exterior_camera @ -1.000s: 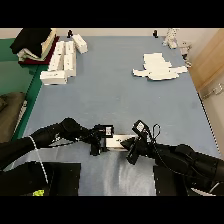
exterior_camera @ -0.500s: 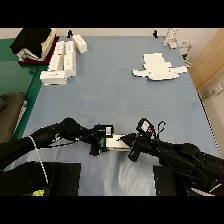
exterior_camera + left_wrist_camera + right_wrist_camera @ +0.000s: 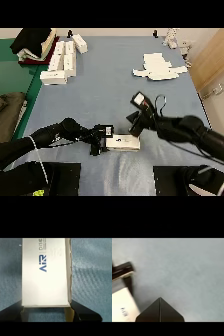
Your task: Fold the box.
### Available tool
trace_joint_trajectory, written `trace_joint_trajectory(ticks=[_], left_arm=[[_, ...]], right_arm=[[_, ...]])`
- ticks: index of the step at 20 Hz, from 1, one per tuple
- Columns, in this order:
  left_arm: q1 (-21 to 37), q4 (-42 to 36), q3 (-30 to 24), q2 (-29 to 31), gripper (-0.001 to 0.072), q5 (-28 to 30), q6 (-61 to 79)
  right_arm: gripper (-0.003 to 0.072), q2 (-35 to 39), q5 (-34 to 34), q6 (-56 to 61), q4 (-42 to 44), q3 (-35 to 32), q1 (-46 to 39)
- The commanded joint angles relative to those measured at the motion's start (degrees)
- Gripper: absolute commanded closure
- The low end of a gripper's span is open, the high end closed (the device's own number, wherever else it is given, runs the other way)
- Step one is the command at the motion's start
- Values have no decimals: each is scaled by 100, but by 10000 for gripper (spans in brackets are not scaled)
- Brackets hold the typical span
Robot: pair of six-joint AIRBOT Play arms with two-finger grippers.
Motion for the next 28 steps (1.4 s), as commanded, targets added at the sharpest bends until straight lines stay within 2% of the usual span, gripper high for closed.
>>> trace_joint_trajectory(ticks=[1, 4, 8, 11, 19, 21, 24, 28], left_arm=[[4, 0, 4, 4, 239, 0, 0], [4, 2, 4, 4, 239, 0, 2], [4, 0, 4, 4, 239, 2, 2], [4, 0, 4, 4, 239, 2, 2], [9, -2, 15, 28, 238, -4, -50], [109, 13, 26, 184, 238, 4, -708], [752, 588, 31, 774, 238, 2, -1952], [2507, 2785, 33, 1816, 239, -219, -4787]], right_arm=[[679, -960, -1856, 1480, -1139, 1537, -988], [678, -1792, -2949, 2409, -1648, 2627, -1600], [674, -2632, -3740, 3069, -1694, 3296, -2124], [667, -2911, -3932, 3303, -1696, 3344, -2218], [667, -2940, -4006, 3296, -1698, 3344, -2214], [667, -2940, -4006, 3296, -1696, 3344, -2214], [667, -2940, -4006, 3296, -1698, 3344, -2214], [667, -2940, -4006, 3296, -1698, 3344, -2214]])
